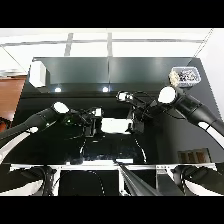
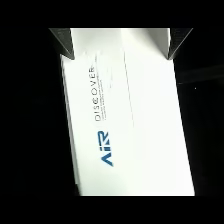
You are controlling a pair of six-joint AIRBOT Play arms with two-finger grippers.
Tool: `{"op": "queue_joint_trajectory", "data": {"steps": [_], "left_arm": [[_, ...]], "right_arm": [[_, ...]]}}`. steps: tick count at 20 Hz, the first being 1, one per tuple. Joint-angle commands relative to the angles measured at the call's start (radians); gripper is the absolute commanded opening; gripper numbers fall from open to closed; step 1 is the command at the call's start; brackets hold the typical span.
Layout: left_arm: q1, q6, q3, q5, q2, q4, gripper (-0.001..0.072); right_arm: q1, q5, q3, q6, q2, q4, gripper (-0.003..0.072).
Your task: Fold the box and place the chain.
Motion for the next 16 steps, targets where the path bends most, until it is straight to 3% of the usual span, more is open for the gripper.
{"op": "queue_joint_trajectory", "data": {"steps": [1, 6, 7, 8, 12, 13, 14, 16], "left_arm": [[-0.001, 0.0, 0.0, 0.0, -0.001, 0.0, 0.0397], [-0.001, 0.0, 0.0, 0.0, -0.001, 0.0, 0.0397], [-0.001, 0.0, 0.0, 0.0, -0.001, 0.0, 0.0397], [-0.001, 0.0, 0.0, 0.0, -0.001, 0.0, 0.0397], [-0.001, 0.0, 0.0, 0.0, -0.001, 0.0, 0.0397], [-0.001, 0.0, 0.0, 0.0, -0.001, 0.0, 0.0397], [-0.001, 0.0, 0.0, 0.0, -0.001, 0.0, 0.0397], [-0.001, 0.0, 0.0, -0.001, -0.001, 0.0, 0.0398]], "right_arm": [[0.009, -0.023, 0.0, -0.006, 0.0, -0.002, 0.067], [0.009, -0.04, 0.0, -0.007, 0.0, -0.002, 0.0668], [0.009, -0.04, 0.0, -0.006, 0.0, -0.002, 0.0616], [0.009, -0.038, 0.0, -0.006, 0.0, -0.002, 0.0446], [0.009, -0.043, -0.005, -0.006, -0.001, -0.011, 0.0416], [0.01, -0.041, -0.005, -0.006, -0.001, -0.018, 0.0266], [0.011, -0.04, -0.005, -0.006, -0.001, -0.027, 0.022], [0.011, -0.04, -0.005, -0.006, -0.001, -0.027, 0.022]]}}
